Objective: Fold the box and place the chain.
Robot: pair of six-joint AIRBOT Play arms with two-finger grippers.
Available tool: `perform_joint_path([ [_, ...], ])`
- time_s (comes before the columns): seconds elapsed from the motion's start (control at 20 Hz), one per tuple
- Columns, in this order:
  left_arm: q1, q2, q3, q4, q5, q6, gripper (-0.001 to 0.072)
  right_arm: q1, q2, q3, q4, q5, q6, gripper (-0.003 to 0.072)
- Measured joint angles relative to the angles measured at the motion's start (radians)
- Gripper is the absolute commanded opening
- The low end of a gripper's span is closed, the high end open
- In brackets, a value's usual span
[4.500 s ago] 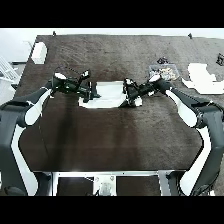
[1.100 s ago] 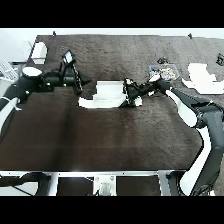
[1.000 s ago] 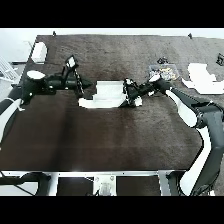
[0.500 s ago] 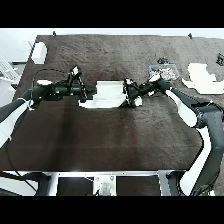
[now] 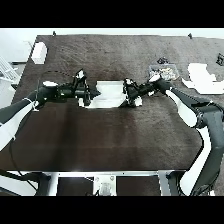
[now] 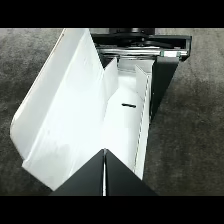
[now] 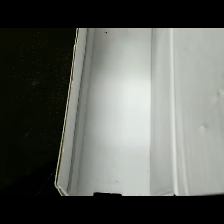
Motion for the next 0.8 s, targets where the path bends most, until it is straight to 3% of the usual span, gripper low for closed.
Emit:
perform_joint_path([
  [0.5,-0.011,-0.067,0.138,-0.016,0.057,-0.023,0.0020,0.000,0.000,0.000,0.000,0.000,0.000,0.0511],
  [0.8,-0.011,-0.128,0.164,-0.021,0.072,-0.049,0.0020,0.000,0.000,0.000,0.000,0.000,0.000,0.0511],
])
